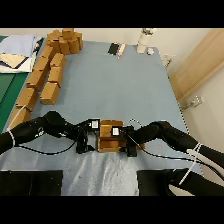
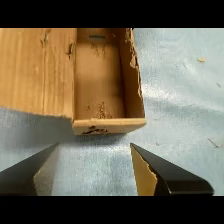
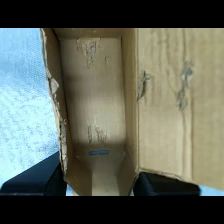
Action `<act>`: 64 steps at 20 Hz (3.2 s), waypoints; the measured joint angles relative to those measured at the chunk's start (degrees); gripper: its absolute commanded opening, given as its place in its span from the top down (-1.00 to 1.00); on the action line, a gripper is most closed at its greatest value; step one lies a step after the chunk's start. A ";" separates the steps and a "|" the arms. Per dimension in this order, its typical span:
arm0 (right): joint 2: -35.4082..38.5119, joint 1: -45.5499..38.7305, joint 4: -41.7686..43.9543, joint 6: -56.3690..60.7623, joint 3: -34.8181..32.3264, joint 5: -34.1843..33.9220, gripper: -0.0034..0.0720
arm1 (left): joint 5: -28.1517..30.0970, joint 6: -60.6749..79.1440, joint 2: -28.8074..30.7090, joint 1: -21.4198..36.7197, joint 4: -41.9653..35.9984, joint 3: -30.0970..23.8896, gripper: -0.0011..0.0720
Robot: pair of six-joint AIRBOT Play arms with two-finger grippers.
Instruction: Fold the box.
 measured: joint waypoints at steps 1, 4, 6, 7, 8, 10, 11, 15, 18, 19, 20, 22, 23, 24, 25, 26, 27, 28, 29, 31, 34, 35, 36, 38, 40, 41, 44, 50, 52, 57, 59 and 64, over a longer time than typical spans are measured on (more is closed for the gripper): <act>-0.02 0.00 0.00 0.02 0.02 0.02 -0.28 | 1.01 0.55 0.00 -0.83 -0.37 -0.17 -0.93; 0.00 0.00 0.00 0.02 0.00 0.00 -0.28 | 3.13 1.53 0.00 -3.23 -0.85 -0.42 -0.93; 0.00 0.00 -0.02 0.02 0.00 0.02 -0.28 | 4.72 1.88 0.00 -4.66 -1.16 -0.48 -0.93; 0.00 0.00 0.00 0.02 0.00 0.00 -0.28 | 5.44 1.92 -0.02 -5.31 -1.31 -0.48 -0.93; 0.00 0.00 -0.02 0.02 0.00 0.00 -0.28 | 6.21 1.97 -0.13 -5.90 -1.42 -0.48 -0.93; 0.00 0.00 -0.02 0.00 0.02 0.00 -0.28 | 7.13 1.86 -0.68 -7.04 -1.55 -0.50 -0.93; 0.00 0.00 -0.02 0.02 0.00 0.00 -0.28 | 7.34 1.62 -1.11 -7.61 -1.60 -0.50 -0.93; -0.02 0.00 -0.02 0.00 0.00 0.00 -0.28 | 8.63 0.96 -3.13 -9.03 -1.70 -0.48 -0.93; -0.02 -0.02 0.00 0.00 0.02 0.00 -0.28 | 9.68 0.11 -3.80 -9.44 -1.86 -0.48 -0.77; 0.00 0.00 -0.02 0.02 0.00 0.00 -0.28 | 10.05 0.02 -3.89 -9.51 -1.88 -0.46 -0.77; 0.00 0.00 -0.02 0.00 0.00 0.00 -0.28 | 10.32 -0.11 -3.98 -9.57 -1.90 -0.46 -0.77; 0.00 0.00 0.00 0.11 0.00 0.02 -0.28 | 10.93 -0.28 -4.11 -9.62 -1.97 -0.42 -0.15; -0.02 0.00 0.00 0.15 0.00 0.00 -0.28 | 11.10 -0.31 -4.13 -9.64 -1.97 -0.42 -0.15; 0.00 0.00 0.00 0.15 0.00 0.00 -0.28 | 11.15 -0.33 -4.17 -9.64 -2.01 -0.42 -0.15; 0.00 0.00 0.00 0.13 0.00 0.00 -0.28 | 11.23 -0.35 -4.17 -9.68 -2.01 -0.42 -0.15; 0.00 0.00 0.00 0.13 0.00 0.00 -0.28 | 11.28 -0.39 -4.17 -9.68 -2.03 -0.42 -0.15; 0.00 0.00 0.00 0.11 0.00 0.00 -0.28 | 11.32 -0.44 -4.17 -9.68 -2.05 -0.42 -0.15; 0.00 0.00 -0.02 0.11 0.00 0.00 -0.28 | 11.34 -0.46 -4.17 -9.68 -2.05 -0.42 -0.15; 0.00 0.00 0.00 0.09 0.00 0.02 -0.28 | 11.37 -0.46 -4.17 -9.68 -2.05 -0.42 -0.15; 0.00 0.00 0.00 0.07 0.00 0.00 -0.28 | 11.41 -0.48 -4.17 -9.68 -2.05 -0.42 -0.15; 0.00 0.00 0.00 0.02 0.00 0.00 -0.28 | 11.45 -0.50 -4.17 -9.68 -2.08 -0.42 -0.15; 0.00 0.00 0.00 0.02 0.00 0.00 -0.28 | 11.45 -0.50 -4.17 -9.68 -2.08 -0.42 -0.15; 0.00 0.00 0.00 0.02 0.00 0.00 -0.28 | 11.47 -0.50 -4.17 -9.68 -2.08 -0.42 -0.15; 0.00 0.00 -0.02 0.00 0.00 0.00 -0.28 | 11.50 -0.50 -4.17 -9.68 -2.08 -0.42 -0.15; 0.00 0.00 -0.02 0.00 0.00 0.00 -0.28 | 11.50 -0.50 -4.17 -9.68 -2.08 -0.42 -0.15; 0.00 0.00 -0.02 0.00 0.00 0.00 -0.28 | 11.50 -0.52 -4.17 -9.68 -2.10 -0.42 -0.15; -0.02 -0.02 -0.02 0.00 0.02 0.00 -0.28 | 11.50 -0.52 -4.17 -9.68 -2.10 -0.42 -0.15; 0.00 0.00 0.15 0.00 0.00 0.00 -0.78 | 11.52 -0.52 -4.17 -9.68 -2.10 -0.42 -0.15; 0.04 0.00 0.28 0.09 0.04 -0.31 -0.99 | 11.65 -0.59 -4.17 -9.68 -2.21 -0.42 -0.15; 3.26 0.02 -0.94 4.57 0.42 -1.07 -0.99 | 11.61 -0.55 -4.20 -9.68 -2.14 -0.42 -0.15; 5.75 0.00 -3.48 8.26 0.48 -2.32 -0.98 | 11.61 -0.55 -4.20 -9.68 -2.14 -0.42 -0.15; 13.75 0.00 -6.64 21.73 0.48 -12.39 -0.97 | 11.56 -0.52 -4.20 -9.68 -2.12 -0.42 -0.15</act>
